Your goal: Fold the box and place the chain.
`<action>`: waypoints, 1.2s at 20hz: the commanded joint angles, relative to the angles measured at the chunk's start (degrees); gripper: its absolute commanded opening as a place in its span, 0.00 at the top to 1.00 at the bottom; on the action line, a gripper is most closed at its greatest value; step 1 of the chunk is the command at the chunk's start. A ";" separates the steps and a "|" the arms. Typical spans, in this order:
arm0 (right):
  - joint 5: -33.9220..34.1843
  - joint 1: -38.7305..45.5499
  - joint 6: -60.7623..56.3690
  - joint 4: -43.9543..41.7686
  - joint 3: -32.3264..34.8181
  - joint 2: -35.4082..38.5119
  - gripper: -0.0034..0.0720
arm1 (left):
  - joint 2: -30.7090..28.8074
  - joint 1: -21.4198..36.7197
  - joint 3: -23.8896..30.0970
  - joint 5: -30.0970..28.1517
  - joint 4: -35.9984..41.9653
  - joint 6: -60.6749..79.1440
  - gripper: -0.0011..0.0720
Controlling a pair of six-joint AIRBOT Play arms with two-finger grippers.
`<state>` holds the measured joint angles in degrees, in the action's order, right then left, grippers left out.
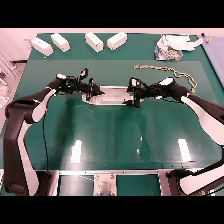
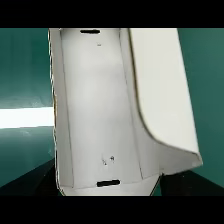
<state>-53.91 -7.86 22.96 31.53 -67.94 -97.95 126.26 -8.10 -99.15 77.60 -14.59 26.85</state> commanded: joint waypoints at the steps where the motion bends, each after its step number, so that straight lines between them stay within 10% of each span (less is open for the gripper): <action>1: -3.48 1.05 1.86 -1.75 -1.29 -2.23 0.06 | 0.00 -0.02 0.00 -0.07 0.02 0.00 0.96; 24: -10.25 1.22 4.72 -3.50 -7.43 -9.86 0.07 | 0.00 -0.02 0.00 -0.07 0.02 0.00 0.96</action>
<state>-63.53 -6.66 27.59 28.21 -75.09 -107.35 126.26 -8.10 -99.15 77.56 -14.57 26.85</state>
